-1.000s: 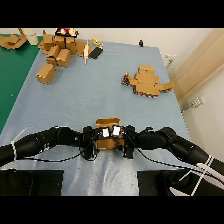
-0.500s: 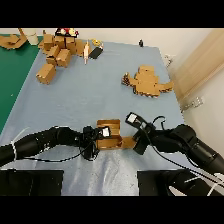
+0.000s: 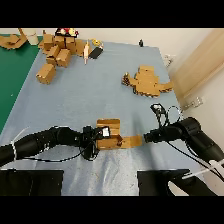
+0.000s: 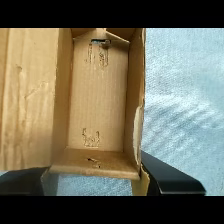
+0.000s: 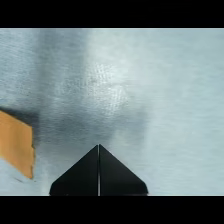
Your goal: Fold the box.
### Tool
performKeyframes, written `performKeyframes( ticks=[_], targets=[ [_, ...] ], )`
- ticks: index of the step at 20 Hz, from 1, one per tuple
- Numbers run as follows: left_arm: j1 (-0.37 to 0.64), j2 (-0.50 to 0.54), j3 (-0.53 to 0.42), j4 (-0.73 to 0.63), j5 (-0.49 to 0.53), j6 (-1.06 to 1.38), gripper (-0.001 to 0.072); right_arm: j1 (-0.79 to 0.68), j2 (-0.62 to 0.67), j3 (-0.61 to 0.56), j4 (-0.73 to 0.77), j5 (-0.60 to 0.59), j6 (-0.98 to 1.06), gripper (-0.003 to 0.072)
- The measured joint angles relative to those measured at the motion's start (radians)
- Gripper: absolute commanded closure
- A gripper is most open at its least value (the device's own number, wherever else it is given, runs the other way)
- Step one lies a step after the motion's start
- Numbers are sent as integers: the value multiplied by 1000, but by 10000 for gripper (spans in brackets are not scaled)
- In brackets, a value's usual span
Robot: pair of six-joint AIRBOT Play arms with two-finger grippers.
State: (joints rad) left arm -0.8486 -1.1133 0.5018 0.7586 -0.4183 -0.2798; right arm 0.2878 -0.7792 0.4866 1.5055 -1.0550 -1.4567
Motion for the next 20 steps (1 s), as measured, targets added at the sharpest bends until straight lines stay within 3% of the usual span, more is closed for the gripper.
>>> performKeyframes(
  ticks=[8, 20],
  targets=[
    [0, 0, 0, 0, 0, 2, 171, -41, -130, 0, 352, 41, -137, 684],
    [0, 0, 0, 0, -1, 1, 171, -43, -143, -35, 542, 51, -194, 684]
  ],
)
